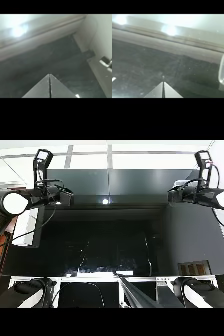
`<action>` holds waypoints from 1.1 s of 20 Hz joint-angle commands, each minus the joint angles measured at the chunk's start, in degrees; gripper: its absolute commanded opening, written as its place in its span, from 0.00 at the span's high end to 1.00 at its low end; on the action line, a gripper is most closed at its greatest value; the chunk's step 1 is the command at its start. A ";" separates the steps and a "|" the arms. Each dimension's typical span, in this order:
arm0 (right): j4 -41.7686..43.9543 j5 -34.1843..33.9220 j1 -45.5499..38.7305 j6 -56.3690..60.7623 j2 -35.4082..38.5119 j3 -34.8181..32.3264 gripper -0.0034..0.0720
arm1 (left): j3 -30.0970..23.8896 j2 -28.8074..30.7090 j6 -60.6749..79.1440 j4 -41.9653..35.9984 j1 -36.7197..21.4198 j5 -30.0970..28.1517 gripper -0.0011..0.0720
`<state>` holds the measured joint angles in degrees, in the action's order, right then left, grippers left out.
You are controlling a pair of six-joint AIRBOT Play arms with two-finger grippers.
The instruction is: Fold the box and place the chain.
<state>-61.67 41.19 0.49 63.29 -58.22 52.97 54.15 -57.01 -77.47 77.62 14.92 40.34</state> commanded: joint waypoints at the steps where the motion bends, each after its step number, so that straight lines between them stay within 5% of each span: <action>1: -3.69 -2.54 0.57 0.11 -1.97 -1.25 0.94 | 0.00 -0.04 -5.46 2.73 -2.71 3.17 0.95; 22: -3.76 -1.18 0.59 0.11 -1.95 -1.29 0.94 | 0.00 -0.07 -5.44 2.69 -3.43 3.41 0.95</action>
<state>-65.43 39.99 1.04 63.40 -60.12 51.72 54.15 -57.06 -82.94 80.31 11.55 43.79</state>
